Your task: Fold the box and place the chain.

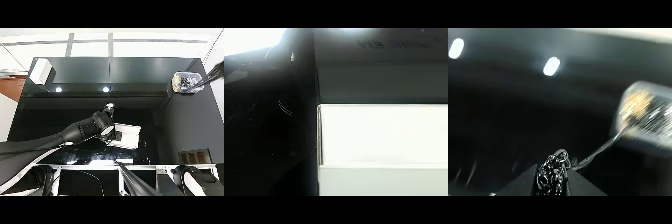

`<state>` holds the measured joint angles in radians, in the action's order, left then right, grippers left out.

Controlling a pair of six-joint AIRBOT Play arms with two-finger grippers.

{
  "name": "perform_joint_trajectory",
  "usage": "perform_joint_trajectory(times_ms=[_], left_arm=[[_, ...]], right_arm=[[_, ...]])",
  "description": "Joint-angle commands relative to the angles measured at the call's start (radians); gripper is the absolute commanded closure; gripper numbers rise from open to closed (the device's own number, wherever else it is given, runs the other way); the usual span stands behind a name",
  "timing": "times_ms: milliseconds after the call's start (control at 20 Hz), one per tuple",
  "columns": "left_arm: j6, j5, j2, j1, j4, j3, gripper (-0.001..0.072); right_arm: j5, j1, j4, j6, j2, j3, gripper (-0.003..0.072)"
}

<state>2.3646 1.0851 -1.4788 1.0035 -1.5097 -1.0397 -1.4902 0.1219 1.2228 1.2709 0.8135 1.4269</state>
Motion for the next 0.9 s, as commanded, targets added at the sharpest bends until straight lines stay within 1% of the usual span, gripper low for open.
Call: perform_joint_trajectory(times_ms=[0,200,300,450,600,750,850], left_arm=[[0.000,0.001,0.000,-0.001,0.000,0.000,0.0677],[0.000,0.000,0.000,-0.001,0.000,0.000,0.0677],[0.000,0.000,0.000,-0.001,0.000,0.000,0.0677],[0.000,0.000,0.000,-0.001,0.000,0.000,0.0676],[0.000,-0.001,0.000,-0.001,0.000,0.000,0.0677],[0.000,-0.002,0.000,-0.001,0.000,0.000,0.0677],[0.000,-0.002,0.000,-0.001,0.000,0.000,0.0676]], right_arm=[[-0.106,-0.060,-0.048,-0.023,-0.043,-0.140,0.0647],[-0.101,-0.080,-0.205,-0.041,-0.050,-0.334,0.0647],[-0.098,-0.081,-0.319,-0.066,-0.050,-0.446,0.0646],[-0.037,-0.107,-0.454,-0.105,-0.050,-0.591,0.0646],[0.032,-0.200,-0.470,-0.104,-0.050,-0.664,0.0646],[0.101,-0.288,-0.471,-0.079,-0.050,-0.687,0.0647],[0.121,-0.338,-0.478,-0.064,-0.050,-0.688,0.0646]])
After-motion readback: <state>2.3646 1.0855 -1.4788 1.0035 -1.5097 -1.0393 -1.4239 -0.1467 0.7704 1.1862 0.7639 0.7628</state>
